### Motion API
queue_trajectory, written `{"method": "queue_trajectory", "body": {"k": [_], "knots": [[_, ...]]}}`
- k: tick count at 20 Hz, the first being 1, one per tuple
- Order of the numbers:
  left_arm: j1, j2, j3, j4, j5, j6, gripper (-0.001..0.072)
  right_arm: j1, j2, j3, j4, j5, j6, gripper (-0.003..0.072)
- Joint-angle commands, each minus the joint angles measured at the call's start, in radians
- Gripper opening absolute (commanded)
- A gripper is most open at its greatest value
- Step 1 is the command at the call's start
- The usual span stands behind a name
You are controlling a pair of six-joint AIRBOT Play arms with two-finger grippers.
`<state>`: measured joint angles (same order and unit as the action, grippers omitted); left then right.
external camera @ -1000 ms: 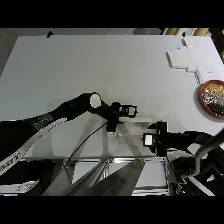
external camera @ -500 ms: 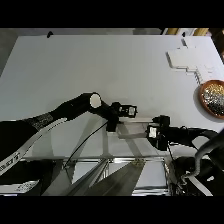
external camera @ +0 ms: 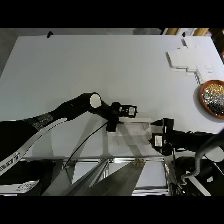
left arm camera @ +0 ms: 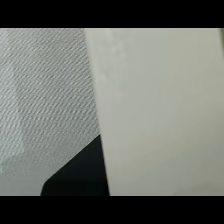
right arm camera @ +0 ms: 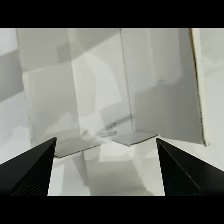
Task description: Fold the box and place the chain.
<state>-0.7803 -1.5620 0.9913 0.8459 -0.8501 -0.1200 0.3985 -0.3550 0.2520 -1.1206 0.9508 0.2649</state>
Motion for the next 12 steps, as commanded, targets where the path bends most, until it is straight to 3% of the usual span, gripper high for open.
{"method": "queue_trajectory", "body": {"k": [1, 4, 7, 12], "knots": [[0.000, 0.001, 0.000, 0.000, 0.000, 0.000, 0.0012, 0.019, 0.035, -0.014, -0.002, 0.068, 0.000, 0.0692], [0.000, 0.001, 0.000, 0.000, 0.000, 0.000, 0.0012, 0.137, 0.035, -0.084, -0.008, 0.031, -0.003, 0.0693], [0.000, 0.001, 0.000, 0.000, 0.000, 0.000, 0.0012, 0.218, 0.026, -0.130, -0.006, -0.116, -0.003, 0.0694], [0.000, 0.001, 0.000, 0.000, 0.000, 0.000, 0.0012, 0.154, -0.088, -0.130, -0.013, -0.211, -0.006, 0.0693]]}}
